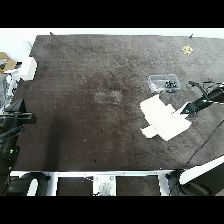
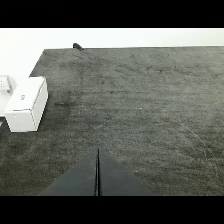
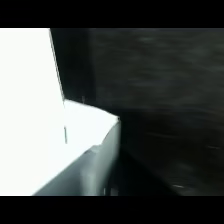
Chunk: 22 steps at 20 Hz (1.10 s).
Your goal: Fold the box and place the chain.
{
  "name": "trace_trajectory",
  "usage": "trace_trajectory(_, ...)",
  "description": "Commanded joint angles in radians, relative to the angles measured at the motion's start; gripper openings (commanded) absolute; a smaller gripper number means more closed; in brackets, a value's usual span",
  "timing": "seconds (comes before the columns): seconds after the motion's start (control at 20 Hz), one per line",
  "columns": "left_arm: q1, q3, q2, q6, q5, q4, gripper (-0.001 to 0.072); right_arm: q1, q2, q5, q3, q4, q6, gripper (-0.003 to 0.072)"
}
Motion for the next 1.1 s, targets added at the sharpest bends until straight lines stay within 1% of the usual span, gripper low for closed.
trace_trajectory(0.0,0.001,0.0,-0.001,0.0,0.0,0.0,0.0014,-0.005,-0.015,0.13,-0.004,0.033,-0.034,0.0021)
trace_trajectory(0.05,0.001,0.0,-0.001,0.0,0.0,0.0,0.0014,-0.011,-0.014,0.143,-0.005,0.06,-0.018,0.0004)
trace_trajectory(0.15,0.001,0.0,-0.001,0.0,0.0,0.0,0.0014,-0.03,-0.001,0.144,-0.024,0.175,0.035,0.0004)
trace_trajectory(0.25,0.001,0.0,-0.001,0.0,0.0,0.0,0.0014,-0.037,0.04,0.143,-0.095,0.267,0.031,0.0003)
trace_trajectory(0.4,0.001,0.0,-0.001,0.0,0.001,0.0,0.0014,-0.017,0.116,0.138,-0.262,0.353,0.026,0.0003)
trace_trajectory(0.5,0.001,0.0,-0.001,0.0,0.0,0.0,0.0014,0.003,0.178,0.096,-0.409,0.485,0.017,0.0003)
trace_trajectory(0.65,0.001,0.0,-0.001,0.0,0.0,0.0,0.0014,0.074,0.292,-0.036,-0.63,0.689,-0.076,0.0002)
trace_trajectory(0.8,0.001,0.0,-0.001,0.0,0.0,0.0,0.0014,0.195,0.387,-0.255,-0.792,0.925,-0.113,0.0003)
trace_trajectory(0.85,0.001,0.0,-0.001,0.0,0.0,0.0,0.0014,0.248,0.402,-0.316,-0.825,1.005,-0.113,0.0003)
trace_trajectory(0.9,0.001,0.0,-0.001,0.003,0.002,0.001,0.0014,0.302,0.404,-0.357,-0.833,1.056,-0.113,0.0003)
trace_trajectory(1.0,0.001,0.001,-0.001,0.006,0.026,0.001,0.0014,0.426,0.404,-0.469,-0.827,1.114,-0.113,0.0003)
trace_trajectory(1.05,0.001,0.001,-0.001,0.011,0.042,0.0,0.0014,0.489,0.404,-0.554,-0.82,1.139,-0.113,0.0002)
